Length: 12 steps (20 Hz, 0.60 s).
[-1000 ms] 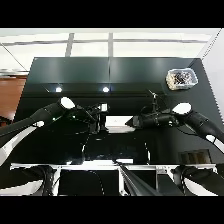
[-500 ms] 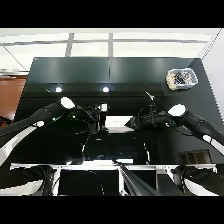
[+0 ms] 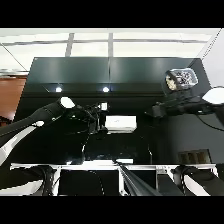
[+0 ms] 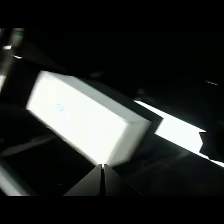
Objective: Fold the box and place the chain.
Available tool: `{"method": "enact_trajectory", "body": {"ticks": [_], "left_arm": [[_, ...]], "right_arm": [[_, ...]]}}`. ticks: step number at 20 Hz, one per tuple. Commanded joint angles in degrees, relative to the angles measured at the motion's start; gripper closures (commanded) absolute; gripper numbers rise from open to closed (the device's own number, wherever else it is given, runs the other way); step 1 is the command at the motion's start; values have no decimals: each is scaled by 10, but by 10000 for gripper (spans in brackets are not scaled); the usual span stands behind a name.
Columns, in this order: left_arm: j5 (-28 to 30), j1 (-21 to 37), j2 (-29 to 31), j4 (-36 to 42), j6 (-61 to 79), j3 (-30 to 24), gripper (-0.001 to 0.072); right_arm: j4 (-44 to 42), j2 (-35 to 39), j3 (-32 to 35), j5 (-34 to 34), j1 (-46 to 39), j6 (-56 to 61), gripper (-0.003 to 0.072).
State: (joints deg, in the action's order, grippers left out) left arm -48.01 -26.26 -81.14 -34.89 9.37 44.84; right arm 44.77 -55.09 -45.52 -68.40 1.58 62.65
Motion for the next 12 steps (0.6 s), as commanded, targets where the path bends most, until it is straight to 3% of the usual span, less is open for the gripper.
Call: {"method": "enact_trajectory", "body": {"ticks": [1,5,7,12], "left_arm": [[-24,3,30,-90,-67,16,-10],[-101,14,96,-122,-134,29,-9],[-102,1,110,-98,-175,39,-3],[-68,-90,41,-76,-218,122,-2]], "right_arm": [[140,48,-13,-48,-79,50,669],[144,54,-10,-24,-112,50,669],[138,54,-5,2,-112,50,668],[136,54,3,30,-112,50,668]]}}
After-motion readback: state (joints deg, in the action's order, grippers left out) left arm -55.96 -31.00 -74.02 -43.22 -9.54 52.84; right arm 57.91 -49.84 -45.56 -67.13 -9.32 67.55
